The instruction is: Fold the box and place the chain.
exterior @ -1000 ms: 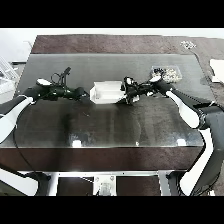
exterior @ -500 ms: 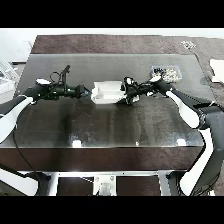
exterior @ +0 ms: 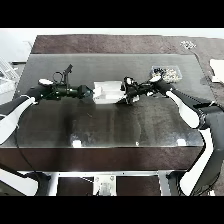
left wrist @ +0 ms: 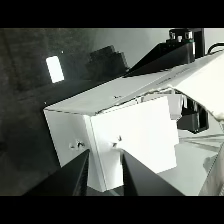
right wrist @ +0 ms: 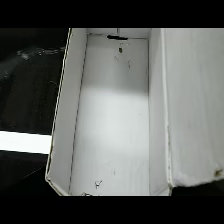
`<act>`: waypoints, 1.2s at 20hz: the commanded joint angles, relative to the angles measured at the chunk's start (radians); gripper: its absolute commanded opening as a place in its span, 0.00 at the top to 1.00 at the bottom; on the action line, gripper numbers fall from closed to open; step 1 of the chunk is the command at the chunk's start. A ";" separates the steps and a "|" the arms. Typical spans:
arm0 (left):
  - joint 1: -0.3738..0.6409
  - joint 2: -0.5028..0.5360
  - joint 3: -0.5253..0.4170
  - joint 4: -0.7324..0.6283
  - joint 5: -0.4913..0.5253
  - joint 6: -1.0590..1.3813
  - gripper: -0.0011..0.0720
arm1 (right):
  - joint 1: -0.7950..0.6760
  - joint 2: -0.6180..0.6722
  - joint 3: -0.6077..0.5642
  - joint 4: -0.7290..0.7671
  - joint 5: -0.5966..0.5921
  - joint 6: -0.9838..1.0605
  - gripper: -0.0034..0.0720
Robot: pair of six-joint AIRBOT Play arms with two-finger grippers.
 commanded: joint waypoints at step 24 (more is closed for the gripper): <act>-0.096 0.002 0.142 0.330 0.031 -0.535 0.63 | 0.000 0.000 0.000 0.000 0.000 0.000 0.18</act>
